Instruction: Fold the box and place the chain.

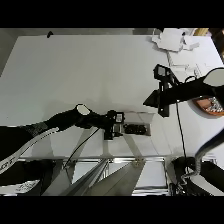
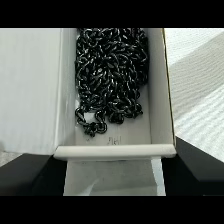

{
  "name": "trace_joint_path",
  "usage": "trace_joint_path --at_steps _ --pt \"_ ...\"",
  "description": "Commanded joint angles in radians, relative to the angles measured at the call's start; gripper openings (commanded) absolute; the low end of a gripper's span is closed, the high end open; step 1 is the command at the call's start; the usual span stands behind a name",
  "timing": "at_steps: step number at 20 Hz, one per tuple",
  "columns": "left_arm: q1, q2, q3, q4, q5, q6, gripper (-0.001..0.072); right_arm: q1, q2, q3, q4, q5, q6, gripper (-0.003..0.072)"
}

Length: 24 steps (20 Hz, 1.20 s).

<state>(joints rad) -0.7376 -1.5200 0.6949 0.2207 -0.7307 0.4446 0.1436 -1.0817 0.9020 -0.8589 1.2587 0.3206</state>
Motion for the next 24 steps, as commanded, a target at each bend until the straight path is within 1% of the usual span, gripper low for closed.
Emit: trace_joint_path --at_steps 1,2,3,5,6,7,9,11,13,15,17,24 --pt "0.000 0.001 0.000 0.000 0.000 0.000 0.0218 0.062 -0.070 0.012 -0.188 -0.044 0.205 0.0023" --pt "0.000 0.001 0.000 0.000 0.000 0.000 0.0218 0.082 -0.075 0.005 -0.210 -0.043 0.206 0.0023" --pt "0.000 0.001 0.000 0.000 0.001 0.000 0.0218 0.097 -0.076 -0.001 -0.211 -0.042 0.206 0.0045" --pt "0.000 0.001 0.000 0.000 0.000 0.000 0.0218 0.124 -0.074 -0.004 -0.203 -0.023 0.206 0.0181" --pt "0.000 0.001 0.000 0.000 0.000 0.000 0.0218 0.141 -0.070 -0.004 -0.203 -0.005 0.206 0.0205" --pt "0.000 0.001 0.000 0.000 0.000 0.000 0.0218 0.159 -0.062 -0.005 -0.203 0.014 0.206 0.0205" --pt "0.000 0.001 0.000 0.000 0.001 0.000 0.0218 0.192 -0.033 -0.021 -0.198 0.013 0.205 0.0206" --pt "0.000 0.001 0.000 0.000 0.001 0.000 0.0218 0.218 0.024 -0.065 -0.187 0.003 0.190 0.0211" --pt "0.000 0.001 0.000 0.000 0.000 0.000 0.0219 0.239 0.092 -0.132 -0.187 -0.023 0.143 0.0328" --pt "0.000 0.001 0.000 0.000 0.000 0.000 0.0218 0.256 0.145 -0.203 -0.188 -0.082 0.119 0.0340" --pt "0.000 0.001 0.000 0.000 0.001 0.000 0.0218 0.267 0.162 -0.248 -0.188 -0.130 0.119 0.0340" --pt "0.000 0.001 0.000 0.000 0.000 0.000 0.0218 0.275 0.163 -0.264 -0.186 -0.141 0.118 0.0340"
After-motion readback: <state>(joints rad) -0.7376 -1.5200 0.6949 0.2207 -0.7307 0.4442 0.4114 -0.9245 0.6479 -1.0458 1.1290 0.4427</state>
